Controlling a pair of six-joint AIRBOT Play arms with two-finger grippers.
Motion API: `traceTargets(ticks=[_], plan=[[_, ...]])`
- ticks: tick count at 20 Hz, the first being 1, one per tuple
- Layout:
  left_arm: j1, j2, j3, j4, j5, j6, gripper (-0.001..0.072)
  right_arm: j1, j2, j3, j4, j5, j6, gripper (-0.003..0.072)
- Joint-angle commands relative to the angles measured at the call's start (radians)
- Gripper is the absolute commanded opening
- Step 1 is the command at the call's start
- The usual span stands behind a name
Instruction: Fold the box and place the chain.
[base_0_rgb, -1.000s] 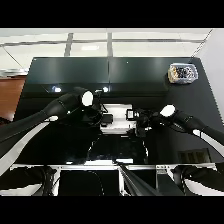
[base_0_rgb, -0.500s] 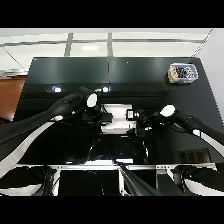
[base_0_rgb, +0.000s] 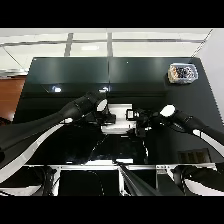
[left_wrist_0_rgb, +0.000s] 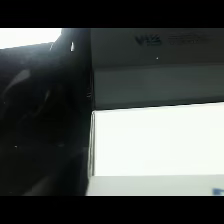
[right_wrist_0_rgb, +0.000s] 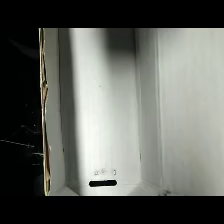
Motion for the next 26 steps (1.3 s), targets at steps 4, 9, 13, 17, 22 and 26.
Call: traceTargets(ticks=[4, 9, 13, 17, 22, 26], plan=[[-0.005, -0.003, 0.008, -0.011, 0.008, -0.015, 0.003, 0.0, -0.001, 0.0, 0.0, 0.0, 0.0, 0.0126], [-0.005, -0.003, 0.008, -0.018, -0.004, -0.011, 0.0524, 0.0, -0.001, 0.0, 0.0, 0.0, 0.0, 0.0126], [-0.005, -0.004, 0.008, -0.017, 0.005, -0.016, 0.0459, 0.0, -0.001, 0.0, 0.0, 0.0, 0.0, 0.0126], [-0.004, -0.004, 0.008, -0.026, 0.0, -0.017, 0.0024, 0.0, -0.001, 0.0, 0.0, 0.0, 0.0, 0.0126], [-0.002, -0.004, 0.008, -0.033, -0.006, -0.033, 0.0026, 0.0, -0.001, 0.0, 0.004, 0.005, 0.0, 0.0126], [-0.002, -0.004, 0.008, -0.031, -0.024, -0.03, 0.0026, 0.0, -0.001, 0.0, 0.004, 0.005, 0.0, 0.0126]])
